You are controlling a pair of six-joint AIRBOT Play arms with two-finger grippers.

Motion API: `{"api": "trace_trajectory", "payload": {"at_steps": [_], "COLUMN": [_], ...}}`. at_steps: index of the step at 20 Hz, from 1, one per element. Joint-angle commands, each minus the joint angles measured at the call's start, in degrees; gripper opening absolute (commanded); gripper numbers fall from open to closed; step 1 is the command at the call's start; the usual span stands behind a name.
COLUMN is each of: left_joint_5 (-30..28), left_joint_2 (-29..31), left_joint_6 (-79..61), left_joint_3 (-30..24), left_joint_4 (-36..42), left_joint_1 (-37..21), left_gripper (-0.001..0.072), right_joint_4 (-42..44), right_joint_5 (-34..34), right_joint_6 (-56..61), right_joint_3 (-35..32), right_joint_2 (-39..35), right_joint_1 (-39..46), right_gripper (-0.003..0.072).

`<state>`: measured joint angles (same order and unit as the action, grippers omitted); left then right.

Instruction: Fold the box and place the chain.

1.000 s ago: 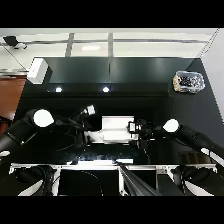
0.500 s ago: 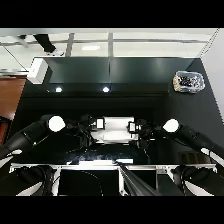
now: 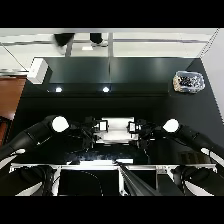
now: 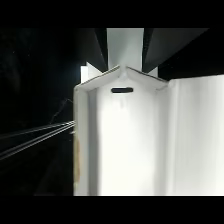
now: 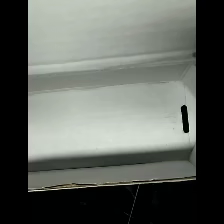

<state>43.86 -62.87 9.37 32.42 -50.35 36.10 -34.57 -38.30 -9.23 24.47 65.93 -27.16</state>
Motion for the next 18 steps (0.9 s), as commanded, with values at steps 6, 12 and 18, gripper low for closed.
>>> {"api": "trace_trajectory", "payload": {"at_steps": [6,12,18], "left_joint_5": [-3.8,-3.6,-2.8], "left_joint_2": [-3.1,-3.1,-3.1], "left_joint_6": [-0.2,-0.2,-0.2], "left_joint_3": [0.1,0.0,0.0], "left_joint_4": [8.9,11.8,10.3], "left_joint_1": [1.0,0.9,1.0], "left_gripper": [0.0197,0.02,0.0414], "right_joint_4": [0.0,0.0,0.0], "right_joint_5": [0.0,0.0,0.0], "right_joint_6": [0.0,0.0,0.0], "right_joint_3": [0.0,0.0,0.0], "right_joint_2": [0.0,0.0,0.0], "right_joint_1": [0.0,0.0,0.0], "right_gripper": [0.02,0.02,0.02]}}
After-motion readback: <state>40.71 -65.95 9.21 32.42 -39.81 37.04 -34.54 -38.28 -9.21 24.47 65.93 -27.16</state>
